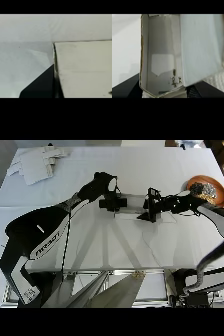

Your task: Fold the box and place the chain.

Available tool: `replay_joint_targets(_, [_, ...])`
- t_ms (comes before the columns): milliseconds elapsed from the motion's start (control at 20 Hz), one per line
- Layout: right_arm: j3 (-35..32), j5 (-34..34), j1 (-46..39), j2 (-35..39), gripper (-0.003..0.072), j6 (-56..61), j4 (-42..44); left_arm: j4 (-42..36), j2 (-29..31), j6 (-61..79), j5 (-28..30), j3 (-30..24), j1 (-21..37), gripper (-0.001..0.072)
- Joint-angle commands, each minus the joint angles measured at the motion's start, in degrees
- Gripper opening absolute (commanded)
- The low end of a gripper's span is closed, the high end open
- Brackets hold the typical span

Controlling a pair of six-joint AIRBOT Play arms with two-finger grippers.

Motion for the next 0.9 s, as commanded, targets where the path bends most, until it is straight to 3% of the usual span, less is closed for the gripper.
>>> replay_joint_targets(0, [0.0,-0.1,0.0,0.0,0.0445,0.2,-0.1,-2.6,-0.3,-1.7,3.3,0.1,-0.7,0.0013])
replay_joint_targets(200, [0.0,-0.1,0.0,0.0,0.0445,0.2,-0.1,-2.7,-0.3,-1.7,3.3,0.1,-0.7,0.0018])
replay_joint_targets(250, [0.0,-0.1,0.0,0.0,0.0445,0.2,-0.1,-2.8,-0.3,-1.7,3.3,0.1,-0.7,0.0124])
replay_joint_targets(300, [0.0,-0.1,0.0,0.0,0.0445,0.2,-0.1,-2.9,-0.3,-1.7,3.2,0.1,-0.7,0.029])
replay_joint_targets(700, [0.0,-0.1,0.0,0.0,0.0445,0.2,-0.1,-3.1,4.2,7.5,-5.2,0.1,2.5,0.0306])
replay_joint_targets(850, [0.0,-0.1,0.0,0.0,0.0445,0.2,-0.1,-3.3,6.2,14.4,-12.6,0.1,5.0,0.0306])
